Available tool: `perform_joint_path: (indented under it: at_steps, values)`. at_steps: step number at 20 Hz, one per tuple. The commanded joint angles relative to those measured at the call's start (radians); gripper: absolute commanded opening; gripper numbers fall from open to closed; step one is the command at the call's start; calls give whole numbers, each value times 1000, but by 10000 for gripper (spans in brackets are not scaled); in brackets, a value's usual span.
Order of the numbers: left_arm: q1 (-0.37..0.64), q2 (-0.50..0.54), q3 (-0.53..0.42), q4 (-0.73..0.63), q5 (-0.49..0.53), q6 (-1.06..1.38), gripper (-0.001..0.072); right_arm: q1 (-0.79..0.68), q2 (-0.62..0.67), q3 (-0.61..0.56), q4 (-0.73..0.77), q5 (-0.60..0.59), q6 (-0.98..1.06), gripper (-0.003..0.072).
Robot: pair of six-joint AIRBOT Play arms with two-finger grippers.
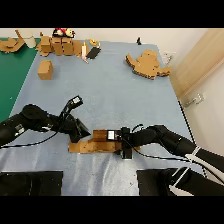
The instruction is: Fold the box.
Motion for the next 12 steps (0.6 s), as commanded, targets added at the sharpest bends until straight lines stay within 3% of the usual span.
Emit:
perform_joint_path:
  at_steps: [1, 3, 4, 7, 12]
  values:
    - [9, 84, 1, 122, -166, -332, 13, 1, 0, 1, -1, 0, 0, 583]
    - [-49, 76, -2, 82, -252, -515, 13, 1, 0, 1, -1, 0, 0, 582]
    - [-100, 71, -2, 53, -249, -562, 12, 1, 0, 1, -1, 0, 0, 582]
    - [-221, 64, -1, -106, -43, -597, 13, 1, 0, 1, -1, 0, 0, 582]
    - [-217, 32, 6, -166, 224, -603, 13, 1, 0, 1, -2, 0, 0, 582]
